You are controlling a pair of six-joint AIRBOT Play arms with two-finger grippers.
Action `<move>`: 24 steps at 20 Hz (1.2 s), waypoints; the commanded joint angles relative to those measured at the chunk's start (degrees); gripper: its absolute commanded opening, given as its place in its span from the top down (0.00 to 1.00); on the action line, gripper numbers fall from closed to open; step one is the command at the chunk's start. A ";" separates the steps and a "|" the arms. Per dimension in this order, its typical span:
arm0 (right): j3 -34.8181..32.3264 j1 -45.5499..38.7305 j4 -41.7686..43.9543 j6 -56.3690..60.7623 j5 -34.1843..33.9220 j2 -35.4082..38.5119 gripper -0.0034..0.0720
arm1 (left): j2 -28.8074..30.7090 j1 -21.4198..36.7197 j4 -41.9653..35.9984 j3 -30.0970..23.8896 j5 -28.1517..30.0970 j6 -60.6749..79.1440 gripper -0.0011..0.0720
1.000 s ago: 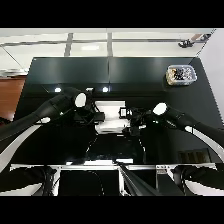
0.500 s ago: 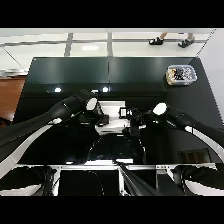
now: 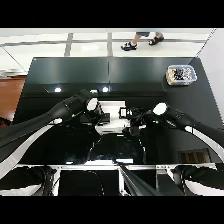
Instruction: Fold the box and place the chain.
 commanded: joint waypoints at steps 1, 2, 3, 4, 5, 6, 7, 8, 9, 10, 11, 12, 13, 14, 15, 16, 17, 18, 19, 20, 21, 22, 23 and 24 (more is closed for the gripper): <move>0.04 0.02 0.02 0.09 0.02 -0.02 0.61 | -0.04 0.00 -0.17 0.07 0.24 -0.26 0.95; 0.04 0.02 0.02 0.09 0.02 -0.02 0.61 | -0.04 0.00 0.09 0.07 0.13 -0.22 0.95; 0.04 0.02 0.02 0.07 0.02 -0.02 0.62 | -0.04 0.00 0.22 0.07 -0.11 -0.22 0.95; 0.04 0.02 0.02 0.09 0.02 -0.02 0.61 | -0.04 0.02 0.17 0.07 -0.20 -0.28 0.95; 0.04 0.02 0.02 0.09 0.02 -0.02 0.62 | -0.04 0.02 0.17 0.07 -0.17 -0.46 0.94; 0.04 0.02 0.02 0.09 0.02 -0.02 0.62 | -0.04 0.04 0.17 0.07 -0.20 -0.46 0.79; 0.04 0.02 0.02 0.09 0.02 -0.02 0.61 | -0.04 0.11 0.17 0.07 -0.22 -0.46 0.53; 0.04 0.02 0.02 0.09 0.02 -0.02 0.62 | -0.04 0.11 0.22 0.07 -0.22 -0.46 0.40; 0.04 0.02 0.02 0.09 0.02 -0.02 0.62 | -0.04 0.11 0.37 0.07 -0.24 -0.46 0.40; 0.04 0.02 0.02 0.09 0.02 -0.02 0.61 | -0.04 0.11 1.05 0.07 -0.17 -0.46 0.40; 0.04 0.02 0.02 0.09 0.02 -0.02 0.62 | -0.04 0.07 1.70 0.07 0.24 -0.52 0.40; 0.04 0.02 0.02 0.09 0.00 -0.02 0.61 | -0.04 0.11 1.73 0.07 0.48 -1.16 0.40; 0.04 0.02 0.02 0.09 0.00 -0.02 0.62 | -0.04 0.11 1.75 0.07 0.52 -2.25 0.40; 0.04 0.02 0.02 0.09 0.00 -0.02 0.62 | -0.04 0.09 1.73 0.07 0.87 -2.58 0.40; 0.04 0.02 0.02 0.09 0.00 -0.02 0.62 | -0.04 0.09 1.68 0.07 1.29 -2.67 0.40; 0.04 0.02 0.02 0.09 0.00 -0.02 0.62 | -0.04 0.11 1.75 0.07 1.29 -2.97 0.40; 0.04 0.02 0.02 0.09 0.00 -0.02 0.62 | -0.11 0.11 1.84 0.07 1.27 -3.48 0.40; 0.04 0.02 0.02 0.09 0.02 -0.02 0.61 | -0.22 0.11 1.84 0.07 1.29 -3.50 0.40; 0.04 0.02 0.02 0.09 0.00 -0.02 0.62 | -0.42 0.11 1.81 0.07 1.27 -3.50 0.40; 0.04 0.02 0.02 0.09 0.00 -0.02 0.62 | -0.72 0.11 1.84 0.07 1.03 -3.48 0.40; 0.04 0.02 0.02 0.09 0.02 -0.02 0.61 | -1.01 0.13 1.66 0.07 0.92 -3.50 0.40; 0.04 0.02 0.02 0.09 0.02 -0.02 0.62 | -1.11 0.11 1.31 0.07 0.96 -3.50 0.41; 0.04 0.02 0.02 0.09 0.02 -0.02 0.61 | -1.11 0.11 1.05 0.07 1.27 -3.48 0.45; 0.04 0.02 0.02 0.09 0.02 -0.02 0.62 | -1.11 0.11 1.09 0.07 1.09 -3.48 0.45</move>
